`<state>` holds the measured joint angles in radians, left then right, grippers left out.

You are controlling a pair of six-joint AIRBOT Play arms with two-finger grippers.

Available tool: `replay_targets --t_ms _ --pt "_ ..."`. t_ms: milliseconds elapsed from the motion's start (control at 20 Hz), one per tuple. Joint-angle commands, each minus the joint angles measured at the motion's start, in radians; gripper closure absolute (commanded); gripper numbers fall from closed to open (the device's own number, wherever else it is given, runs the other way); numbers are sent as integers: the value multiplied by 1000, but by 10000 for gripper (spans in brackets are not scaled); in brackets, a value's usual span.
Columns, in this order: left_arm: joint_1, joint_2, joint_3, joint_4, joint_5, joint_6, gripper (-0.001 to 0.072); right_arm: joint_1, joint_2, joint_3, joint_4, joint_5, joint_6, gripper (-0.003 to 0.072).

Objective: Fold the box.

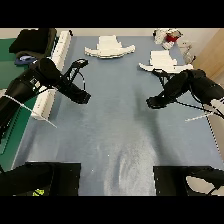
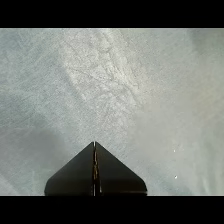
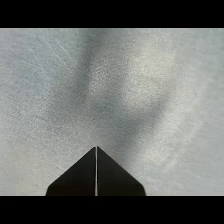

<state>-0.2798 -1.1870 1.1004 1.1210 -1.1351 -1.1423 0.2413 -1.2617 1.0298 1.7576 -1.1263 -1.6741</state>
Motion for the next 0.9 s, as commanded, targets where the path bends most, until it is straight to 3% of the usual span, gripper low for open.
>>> replay_targets --t_ms 0,400,600,700,850 --pt "0 0 1 0 0 0 697 -1 0 1 0 0 0 667" --pt "0 0 1 0 0 0 697 -1 0 1 6 23 0 667" --pt "0 0 1 0 0 0 696 -1 -3 0 175 9 2 679" --pt "0 0 1 0 0 0 696 0 -3 0 247 40 87 678" --pt "0 0 1 0 0 0 696 -23 -10 21 181 178 365 679"
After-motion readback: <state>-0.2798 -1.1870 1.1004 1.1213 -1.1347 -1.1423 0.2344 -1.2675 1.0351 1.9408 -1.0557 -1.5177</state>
